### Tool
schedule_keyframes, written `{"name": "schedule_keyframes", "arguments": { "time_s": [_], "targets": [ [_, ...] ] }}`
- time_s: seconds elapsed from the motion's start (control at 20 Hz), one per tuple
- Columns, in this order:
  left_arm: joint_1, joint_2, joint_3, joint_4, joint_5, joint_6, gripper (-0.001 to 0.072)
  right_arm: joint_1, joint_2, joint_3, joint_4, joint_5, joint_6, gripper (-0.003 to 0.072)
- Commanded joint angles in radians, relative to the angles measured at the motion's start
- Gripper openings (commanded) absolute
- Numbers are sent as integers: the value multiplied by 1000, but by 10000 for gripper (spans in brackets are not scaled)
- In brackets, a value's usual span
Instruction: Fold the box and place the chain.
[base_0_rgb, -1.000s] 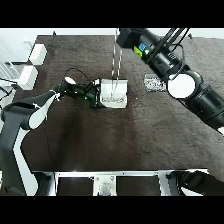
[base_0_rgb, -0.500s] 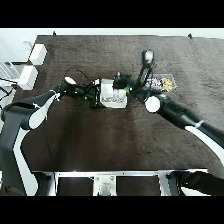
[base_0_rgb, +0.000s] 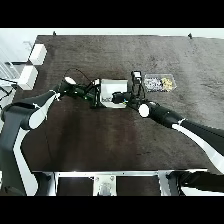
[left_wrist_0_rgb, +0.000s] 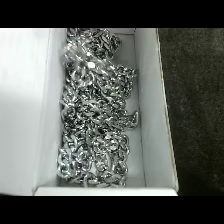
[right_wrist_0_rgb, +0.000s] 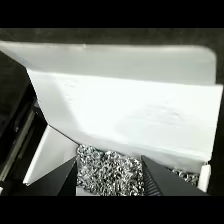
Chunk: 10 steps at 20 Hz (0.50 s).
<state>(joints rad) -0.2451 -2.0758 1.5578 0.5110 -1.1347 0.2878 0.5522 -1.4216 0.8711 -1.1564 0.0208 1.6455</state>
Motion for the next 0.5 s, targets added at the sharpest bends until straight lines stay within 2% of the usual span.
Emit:
{"name": "schedule_keyframes", "arguments": {
  "time_s": [0.0,0.15,0.2,0.3,0.4,0.45],
  "targets": [
    [0,0,1,0,0,0,178,-25,55,-2,-29,-26,-9,462],
    [1,0,1,0,0,0,178,-66,164,-2,-64,-16,-53,449],
    [0,0,1,0,0,0,178,-81,209,-2,-89,5,-111,357],
    [0,0,1,0,0,0,178,-141,270,2,-94,101,-192,319],
    [1,0,1,0,0,0,178,-227,283,19,-93,205,-270,207],
    [0,0,1,0,0,0,178,-262,283,31,-93,245,-317,191]
  ]
}}
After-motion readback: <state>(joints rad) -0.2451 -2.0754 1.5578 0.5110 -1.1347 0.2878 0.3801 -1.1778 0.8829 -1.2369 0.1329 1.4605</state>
